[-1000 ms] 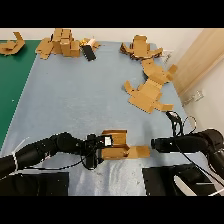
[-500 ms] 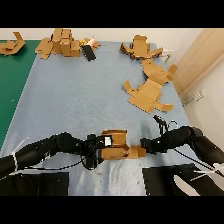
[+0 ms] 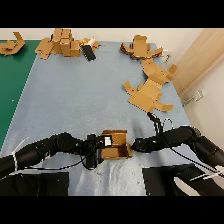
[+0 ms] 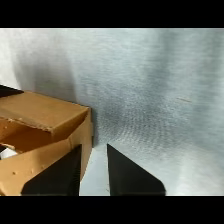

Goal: Fold the box.

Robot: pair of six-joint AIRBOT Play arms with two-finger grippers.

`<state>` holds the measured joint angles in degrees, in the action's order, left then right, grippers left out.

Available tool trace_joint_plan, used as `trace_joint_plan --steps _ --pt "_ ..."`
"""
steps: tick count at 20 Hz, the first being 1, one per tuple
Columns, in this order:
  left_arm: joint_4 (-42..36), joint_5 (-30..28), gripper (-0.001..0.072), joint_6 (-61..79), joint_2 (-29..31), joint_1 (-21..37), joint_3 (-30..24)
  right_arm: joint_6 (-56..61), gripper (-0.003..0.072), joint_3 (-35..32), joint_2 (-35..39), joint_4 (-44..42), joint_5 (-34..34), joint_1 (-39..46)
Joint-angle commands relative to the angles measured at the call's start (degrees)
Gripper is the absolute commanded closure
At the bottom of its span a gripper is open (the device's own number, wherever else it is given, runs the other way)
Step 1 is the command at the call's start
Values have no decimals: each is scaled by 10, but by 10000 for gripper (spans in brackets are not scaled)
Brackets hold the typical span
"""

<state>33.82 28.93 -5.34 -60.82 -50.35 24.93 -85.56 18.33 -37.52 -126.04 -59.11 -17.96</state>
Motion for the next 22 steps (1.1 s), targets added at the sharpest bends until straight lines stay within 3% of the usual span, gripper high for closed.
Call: trace_joint_plan --steps 1,2,3,4,5,13,17,19,22 --pt "0 0 237 0 0 0 0 7 441 3 16 -16 2 -8" --pt "0 0 237 0 0 0 0 7 441 3 16 -24 2 -8" --pt "0 0 237 0 0 0 0 7 392 3 16 -31 2 -12" --pt "0 0 237 0 0 0 0 7 247 3 15 -37 2 -18" --pt "0 0 237 0 0 0 0 7 233 3 14 -42 2 -25" --pt "0 0 237 0 0 0 0 12 233 3 12 -36 39 -79" --pt "0 0 237 0 0 0 0 32 245 17 -37 -27 58 -115" --pt "0 0 237 0 0 0 0 73 245 46 -75 9 62 -147" --pt "0 0 237 0 0 0 0 195 272 108 -138 137 49 -221"
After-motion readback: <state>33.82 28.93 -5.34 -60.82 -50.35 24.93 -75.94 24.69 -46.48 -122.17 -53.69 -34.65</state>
